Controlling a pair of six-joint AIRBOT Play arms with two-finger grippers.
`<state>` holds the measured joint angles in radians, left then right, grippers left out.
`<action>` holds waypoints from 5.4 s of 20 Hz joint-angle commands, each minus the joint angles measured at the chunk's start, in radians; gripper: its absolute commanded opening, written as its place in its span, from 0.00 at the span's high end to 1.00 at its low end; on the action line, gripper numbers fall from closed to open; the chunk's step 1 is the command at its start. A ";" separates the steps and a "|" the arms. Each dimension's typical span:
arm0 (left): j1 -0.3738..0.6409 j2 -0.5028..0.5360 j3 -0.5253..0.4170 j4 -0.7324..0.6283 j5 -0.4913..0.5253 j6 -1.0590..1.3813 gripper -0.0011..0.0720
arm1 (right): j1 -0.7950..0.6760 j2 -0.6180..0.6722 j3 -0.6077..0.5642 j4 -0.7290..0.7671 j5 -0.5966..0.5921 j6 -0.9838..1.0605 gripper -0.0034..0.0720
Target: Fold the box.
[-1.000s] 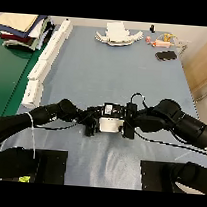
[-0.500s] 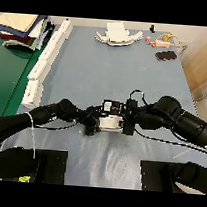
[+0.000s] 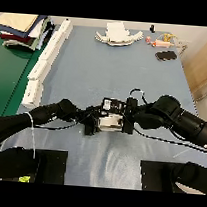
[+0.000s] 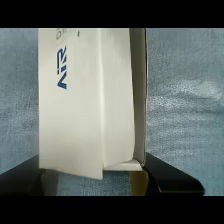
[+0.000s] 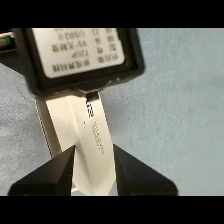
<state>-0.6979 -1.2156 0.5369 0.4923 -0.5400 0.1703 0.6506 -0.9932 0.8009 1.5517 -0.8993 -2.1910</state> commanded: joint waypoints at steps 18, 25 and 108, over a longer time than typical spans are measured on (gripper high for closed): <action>0.000 0.000 0.000 0.001 -0.002 0.001 0.43 | 0.000 -0.036 0.000 0.141 -0.078 0.042 0.74; 0.000 0.000 0.000 0.001 -0.002 0.001 0.43 | 0.000 -0.013 0.003 0.151 -0.090 0.048 0.39; 0.750 -0.435 0.816 0.532 -0.062 -1.078 0.43 | -0.311 0.405 -0.449 0.389 0.602 0.639 0.95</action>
<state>-0.0200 -1.5234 1.1984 0.9421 -0.5720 -0.7845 0.3416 -0.5667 0.3511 1.9408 -0.3000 -1.5528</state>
